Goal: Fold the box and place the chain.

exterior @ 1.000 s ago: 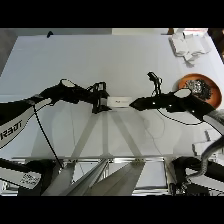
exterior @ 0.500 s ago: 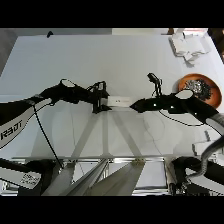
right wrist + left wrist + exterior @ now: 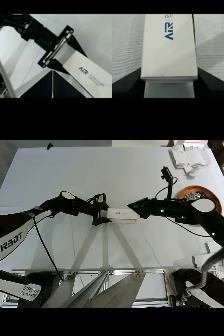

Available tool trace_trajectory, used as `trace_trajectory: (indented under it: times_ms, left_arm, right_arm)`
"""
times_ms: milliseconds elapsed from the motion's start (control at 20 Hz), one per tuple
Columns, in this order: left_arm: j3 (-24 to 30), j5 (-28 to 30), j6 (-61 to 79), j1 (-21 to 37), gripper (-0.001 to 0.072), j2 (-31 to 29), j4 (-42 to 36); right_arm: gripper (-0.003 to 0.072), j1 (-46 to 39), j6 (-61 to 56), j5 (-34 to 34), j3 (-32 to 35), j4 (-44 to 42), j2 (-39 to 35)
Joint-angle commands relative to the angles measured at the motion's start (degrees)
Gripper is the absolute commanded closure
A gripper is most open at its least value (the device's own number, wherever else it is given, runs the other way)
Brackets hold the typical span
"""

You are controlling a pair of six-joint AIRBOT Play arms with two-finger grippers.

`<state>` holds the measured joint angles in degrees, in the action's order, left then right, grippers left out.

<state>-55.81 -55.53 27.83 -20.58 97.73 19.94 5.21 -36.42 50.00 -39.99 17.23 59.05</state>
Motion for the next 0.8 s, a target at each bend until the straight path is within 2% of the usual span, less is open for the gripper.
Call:
trace_trajectory:
  times_ms: [0,200,350,600,750]
  left_arm:
    - [0.0,0.0,0.0,0.0,0.0355,0.0,0.0]
    - [0.0,0.0,0.0,0.0,0.0355,0.0,0.0]
    - [0.0,0.0,0.0,0.0,0.0355,0.0,0.0]
    - [0.0,0.0,0.0,0.0,0.0355,0.0,0.0]
    - [0.0,0.0,0.0,0.0,0.0355,0.0,0.0]
  right_arm:
    - [0.0677,6.1,-6.4,-2.3,-6.0,7.6,5.7]
    - [0.0678,10.1,-10.2,-7.8,-8.6,9.6,16.7]
    - [0.0678,11.5,-10.3,-8.1,-8.6,9.4,22.5]
    - [0.0678,12.2,-10.5,-9.6,-8.6,10.9,24.7]
    - [0.0678,12.2,-16.7,-9.0,-8.6,17.9,24.7]
